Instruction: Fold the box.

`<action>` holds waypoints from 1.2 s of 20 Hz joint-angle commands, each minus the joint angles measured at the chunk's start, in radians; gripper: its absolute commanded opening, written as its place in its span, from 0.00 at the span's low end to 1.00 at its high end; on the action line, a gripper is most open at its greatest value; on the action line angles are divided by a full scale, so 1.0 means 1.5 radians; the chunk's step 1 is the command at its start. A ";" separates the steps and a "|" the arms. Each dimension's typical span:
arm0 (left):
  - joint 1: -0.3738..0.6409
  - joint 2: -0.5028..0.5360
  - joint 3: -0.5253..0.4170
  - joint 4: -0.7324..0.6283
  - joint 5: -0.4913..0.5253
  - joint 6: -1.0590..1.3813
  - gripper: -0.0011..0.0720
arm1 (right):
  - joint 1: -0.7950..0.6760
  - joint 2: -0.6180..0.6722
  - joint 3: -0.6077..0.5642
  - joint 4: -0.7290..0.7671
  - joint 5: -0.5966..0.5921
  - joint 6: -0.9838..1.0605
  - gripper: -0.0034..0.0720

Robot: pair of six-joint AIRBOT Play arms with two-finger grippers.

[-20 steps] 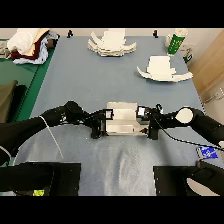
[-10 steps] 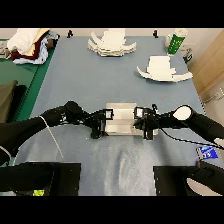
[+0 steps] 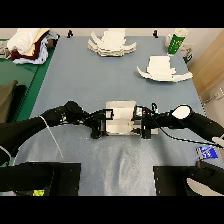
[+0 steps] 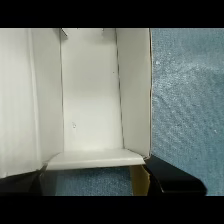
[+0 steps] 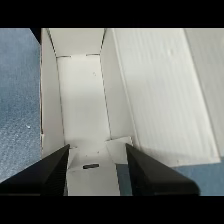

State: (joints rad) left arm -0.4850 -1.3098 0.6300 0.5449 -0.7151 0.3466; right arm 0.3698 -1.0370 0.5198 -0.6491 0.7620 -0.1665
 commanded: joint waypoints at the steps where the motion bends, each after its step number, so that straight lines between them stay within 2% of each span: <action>1: -0.001 0.000 0.000 0.000 0.000 0.000 0.84 | -0.001 -0.002 0.000 0.001 0.001 -0.007 0.81; 4: -0.001 0.000 0.000 0.000 0.000 0.001 0.84 | -0.001 0.010 0.000 -0.028 0.000 0.057 0.78; 5: -0.001 0.000 0.000 0.000 0.000 0.000 0.84 | -0.001 0.023 0.001 -0.061 -0.001 0.142 0.70; 6: -0.001 0.000 0.000 0.000 0.000 0.001 0.84 | -0.002 0.039 0.003 -0.111 -0.002 0.255 0.53; 7: -0.001 0.000 0.000 0.000 0.001 0.001 0.84 | -0.002 0.058 0.009 -0.190 -0.001 0.418 0.27; 8: -0.001 0.000 0.000 0.001 0.000 0.001 0.84 | -0.002 0.079 0.016 -0.286 0.000 0.592 0.08; 10: -0.001 0.000 0.000 0.000 0.000 0.000 0.84 | -0.003 0.110 0.037 -0.473 0.026 0.905 0.05; 12: -0.001 0.000 0.000 0.000 0.000 0.001 0.84 | -0.031 0.127 0.075 -0.633 0.113 1.132 0.04; 13: -0.001 0.000 0.000 0.000 0.000 0.000 0.84 | -0.064 0.128 0.089 -0.674 0.146 1.207 0.04; 14: -0.001 0.000 0.000 0.000 0.000 0.001 0.84 | -0.118 0.126 0.096 -0.671 0.166 1.248 0.04; 15: -0.001 0.000 0.000 0.000 0.000 0.001 0.84 | -0.174 0.119 0.094 -0.622 0.173 1.256 0.04; 18: -0.001 0.000 0.000 0.000 -0.001 0.000 0.84 | -0.326 0.047 0.079 -0.400 0.194 1.165 0.04; 21: -0.001 0.000 0.000 0.000 -0.001 0.001 0.84 | -0.393 -0.046 0.070 -0.198 0.254 0.957 0.04; 24: -0.001 0.000 0.000 0.000 -0.001 0.001 0.84 | -0.414 -0.130 0.070 -0.096 0.302 0.848 0.04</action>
State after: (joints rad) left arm -0.4854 -1.3098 0.6300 0.5453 -0.7155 0.3470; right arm -0.1890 -1.1236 0.6277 -1.0065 1.1282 1.2858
